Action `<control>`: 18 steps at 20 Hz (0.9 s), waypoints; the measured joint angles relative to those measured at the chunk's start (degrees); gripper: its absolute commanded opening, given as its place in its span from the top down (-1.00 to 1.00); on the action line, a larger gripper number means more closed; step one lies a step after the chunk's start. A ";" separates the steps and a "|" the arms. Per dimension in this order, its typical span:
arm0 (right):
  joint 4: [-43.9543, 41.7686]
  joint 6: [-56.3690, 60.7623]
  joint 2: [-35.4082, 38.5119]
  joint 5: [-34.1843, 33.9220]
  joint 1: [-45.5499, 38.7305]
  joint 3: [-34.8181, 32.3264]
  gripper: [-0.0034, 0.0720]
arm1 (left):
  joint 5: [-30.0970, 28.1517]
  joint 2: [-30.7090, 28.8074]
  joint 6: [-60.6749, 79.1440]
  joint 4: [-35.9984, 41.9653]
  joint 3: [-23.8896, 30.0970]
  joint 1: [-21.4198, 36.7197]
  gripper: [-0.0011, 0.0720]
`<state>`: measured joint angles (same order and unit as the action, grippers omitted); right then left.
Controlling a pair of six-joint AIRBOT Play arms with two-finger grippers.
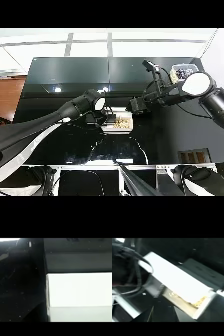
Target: Fold the box and place the chain.
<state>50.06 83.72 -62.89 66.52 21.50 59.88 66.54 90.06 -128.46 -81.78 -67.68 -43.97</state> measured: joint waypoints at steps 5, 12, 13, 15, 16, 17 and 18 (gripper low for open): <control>7.45 0.00 1.18 2.01 -7.30 0.00 0.10 | -0.50 0.17 0.11 0.00 0.00 0.00 0.90; 15.85 -0.09 1.53 3.82 -11.32 0.00 0.10 | 0.07 -0.33 -2.67 -0.46 -1.03 -0.39 -0.63; 16.26 -0.13 1.53 3.93 -11.45 0.00 0.10 | 0.70 -1.25 -3.06 -1.44 -1.31 -0.79 -0.63; 16.90 -0.15 1.55 4.11 -11.63 0.00 0.10 | 1.95 -4.33 -2.69 -5.01 -1.66 -1.70 -0.63; 17.18 -0.15 1.53 4.11 -11.67 0.00 0.10 | 3.30 -6.29 -1.84 -7.23 -1.66 -2.10 -0.63; 17.31 -0.15 1.55 4.11 -11.72 0.00 0.10 | 4.74 -8.68 -0.61 -10.25 -1.22 -2.43 -0.63; 17.49 -0.17 1.55 4.07 -11.74 0.00 0.10 | 6.03 -11.06 0.68 -13.27 -0.24 -2.40 -0.63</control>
<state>67.55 83.55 -61.34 70.59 9.76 59.88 72.58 79.00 -127.79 -95.04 -67.92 -46.37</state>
